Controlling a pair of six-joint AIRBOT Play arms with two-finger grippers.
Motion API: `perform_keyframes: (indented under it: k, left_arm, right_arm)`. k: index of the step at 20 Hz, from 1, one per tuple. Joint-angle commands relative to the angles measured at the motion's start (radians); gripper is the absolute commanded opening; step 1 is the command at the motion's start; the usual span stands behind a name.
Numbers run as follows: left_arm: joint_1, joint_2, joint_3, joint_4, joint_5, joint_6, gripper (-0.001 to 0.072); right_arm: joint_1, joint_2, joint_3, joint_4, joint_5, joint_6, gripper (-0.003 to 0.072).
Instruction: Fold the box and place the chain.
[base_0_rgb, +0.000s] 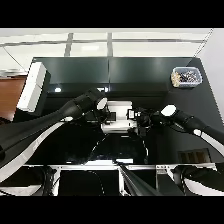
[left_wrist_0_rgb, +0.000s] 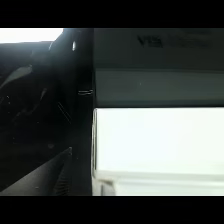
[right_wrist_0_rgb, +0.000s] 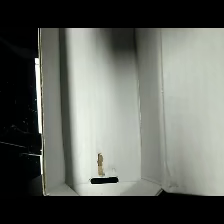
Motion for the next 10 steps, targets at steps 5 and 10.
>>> perform_keyframes:
  k: [5,10]
  left_arm:
    - [-0.018,-0.010,-0.010,0.019,-0.006,-0.027,0.0396]
    - [-0.026,-0.010,-0.011,0.016,0.022,-0.034,0.0189]
  right_arm:
    - [0.001,0.000,0.000,0.001,0.000,0.001,0.0136]
    - [0.001,0.000,0.000,0.001,0.000,0.001,0.0136]
